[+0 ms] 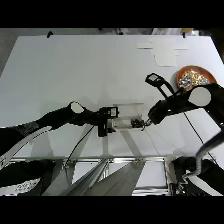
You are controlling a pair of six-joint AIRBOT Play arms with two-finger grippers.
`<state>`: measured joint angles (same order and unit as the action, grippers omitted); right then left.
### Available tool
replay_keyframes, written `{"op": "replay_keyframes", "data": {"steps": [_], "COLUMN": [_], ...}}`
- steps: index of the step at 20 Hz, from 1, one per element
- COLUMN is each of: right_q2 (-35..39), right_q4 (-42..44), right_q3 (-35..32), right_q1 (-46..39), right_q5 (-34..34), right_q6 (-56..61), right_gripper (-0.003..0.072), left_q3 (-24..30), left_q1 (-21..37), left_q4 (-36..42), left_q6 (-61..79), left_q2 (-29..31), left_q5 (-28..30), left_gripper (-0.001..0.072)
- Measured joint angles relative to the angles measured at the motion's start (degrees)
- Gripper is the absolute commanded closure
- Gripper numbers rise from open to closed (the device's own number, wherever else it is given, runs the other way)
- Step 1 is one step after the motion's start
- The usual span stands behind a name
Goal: Fold the box and place the chain.
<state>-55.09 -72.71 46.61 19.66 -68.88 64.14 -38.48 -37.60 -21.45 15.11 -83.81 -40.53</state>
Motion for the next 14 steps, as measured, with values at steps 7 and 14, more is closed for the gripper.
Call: {"op": "replay_keyframes", "data": {"steps": [7, 14], "right_q2": [-2.45, -3.87], "right_q4": [-4.33, -5.07], "right_q3": [-7.52, -13.77], "right_q1": [-2.10, -2.29], "right_q5": [3.19, 12.50], "right_q6": [-20.46, -38.25], "right_gripper": [0.0528, 0.0528], "left_q3": [0.00, 0.00], "left_q1": [0.00, 0.00], "left_q4": [0.00, 0.00], "left_q6": [0.00, 0.00], "left_q2": [0.00, 0.00], "left_q5": [0.00, 0.00], "left_gripper": [0.0501, 0.0501]}}
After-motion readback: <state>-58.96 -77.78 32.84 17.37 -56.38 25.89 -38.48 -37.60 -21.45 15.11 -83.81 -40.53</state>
